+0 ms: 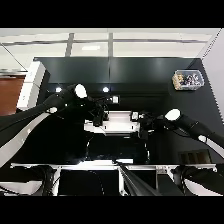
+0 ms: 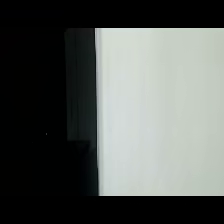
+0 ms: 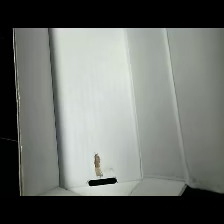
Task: Fold the box and place the chain.
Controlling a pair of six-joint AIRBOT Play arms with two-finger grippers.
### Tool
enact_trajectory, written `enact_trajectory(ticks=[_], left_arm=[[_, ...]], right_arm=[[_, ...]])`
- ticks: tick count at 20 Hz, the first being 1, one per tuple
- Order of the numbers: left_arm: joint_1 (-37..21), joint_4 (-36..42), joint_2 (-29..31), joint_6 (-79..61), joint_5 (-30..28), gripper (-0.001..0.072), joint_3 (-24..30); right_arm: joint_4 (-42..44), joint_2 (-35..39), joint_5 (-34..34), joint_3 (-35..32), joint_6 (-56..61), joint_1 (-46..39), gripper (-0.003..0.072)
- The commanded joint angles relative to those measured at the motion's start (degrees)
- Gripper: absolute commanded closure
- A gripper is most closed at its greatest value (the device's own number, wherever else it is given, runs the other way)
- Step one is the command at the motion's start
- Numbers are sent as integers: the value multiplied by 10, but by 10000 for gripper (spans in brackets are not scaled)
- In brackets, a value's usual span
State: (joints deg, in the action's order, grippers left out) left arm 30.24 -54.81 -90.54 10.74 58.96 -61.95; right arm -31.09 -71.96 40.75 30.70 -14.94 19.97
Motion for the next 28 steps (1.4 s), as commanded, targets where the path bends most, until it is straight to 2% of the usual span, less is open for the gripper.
enact_trajectory(ticks=[1,11,12,13,15,16,18,20,22,23,24,25,26,28], left_arm=[[0,0,0,0,0,680,-1],[0,0,0,3,0,673,-4],[0,0,0,3,0,584,-9],[0,-3,1,19,0,433,-13],[0,-24,5,71,2,196,-23],[0,-44,11,106,3,122,-29],[0,-108,34,181,8,82,-36],[0,-186,71,260,32,82,-37],[-3,-257,109,377,79,84,-37],[-11,-277,123,435,113,125,-36],[-24,-280,134,474,150,364,-32],[-42,-268,144,476,187,674,-21],[-66,-231,154,477,213,681,0],[-106,-86,174,453,212,682,60]], right_arm=[[-9,-1,-12,1,10,5,29],[-9,-1,-11,1,10,5,46],[-9,-1,-12,1,10,5,186],[-9,-1,-11,1,10,5,198],[-9,-1,-11,1,10,5,198],[-9,-1,-12,1,10,5,198],[-9,-1,-12,1,10,5,198],[-9,-1,-12,1,10,5,198],[-9,-1,-13,1,10,5,199],[-9,-1,-13,1,10,5,199],[-9,-1,-13,1,10,5,199],[-9,-1,-13,1,10,5,199],[-9,-1,-13,1,10,5,198],[-9,-1,-11,1,10,5,199]])
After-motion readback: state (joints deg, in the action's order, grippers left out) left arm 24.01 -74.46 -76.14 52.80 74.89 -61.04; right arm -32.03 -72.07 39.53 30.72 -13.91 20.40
